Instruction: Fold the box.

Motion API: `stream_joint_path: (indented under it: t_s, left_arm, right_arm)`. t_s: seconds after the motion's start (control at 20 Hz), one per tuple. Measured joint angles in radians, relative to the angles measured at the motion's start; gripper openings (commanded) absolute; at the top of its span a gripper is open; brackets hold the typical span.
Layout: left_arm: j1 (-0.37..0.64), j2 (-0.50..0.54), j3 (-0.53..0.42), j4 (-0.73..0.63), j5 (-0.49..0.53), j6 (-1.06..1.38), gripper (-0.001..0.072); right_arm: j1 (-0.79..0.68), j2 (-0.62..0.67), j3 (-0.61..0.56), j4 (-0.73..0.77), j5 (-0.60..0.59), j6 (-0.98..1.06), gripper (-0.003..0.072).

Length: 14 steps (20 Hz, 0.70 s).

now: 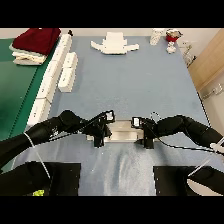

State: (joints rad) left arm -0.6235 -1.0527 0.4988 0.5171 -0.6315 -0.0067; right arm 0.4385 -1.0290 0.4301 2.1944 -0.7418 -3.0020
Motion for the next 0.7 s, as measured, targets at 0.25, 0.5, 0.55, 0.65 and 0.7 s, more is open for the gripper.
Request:
stream_joint_path:
  t_s: [0.25, 0.5, 0.55, 0.65, 0.7]
  left_arm:
    - [0.005, 0.092, 0.0, 0.212, -0.061, -0.413, 0.0011]
    - [0.085, 0.259, 0.0, 0.396, -0.198, -0.872, 0.0011]
    - [0.119, 0.296, 0.0, 0.425, -0.223, -0.955, 0.0012]
    - [0.196, 0.357, 0.0, 0.479, -0.262, -1.107, 0.0012]
    - [0.237, 0.379, 0.0, 0.5, -0.279, -1.176, 0.0012]
  right_arm:
    - [0.0, 0.0, 0.0, 0.0, 0.0, 0.0, 0.0531]
    - [0.0, 0.0, 0.0, 0.0, 0.0, 0.0, 0.0531]
    - [0.0, 0.0, 0.0, 0.0, 0.0, 0.0, 0.0531]
    - [0.0, 0.0, 0.0, 0.0, 0.0, 0.0, 0.0531]
    - [0.0, 0.0, 0.0, 0.0, 0.0, 0.0, 0.053]
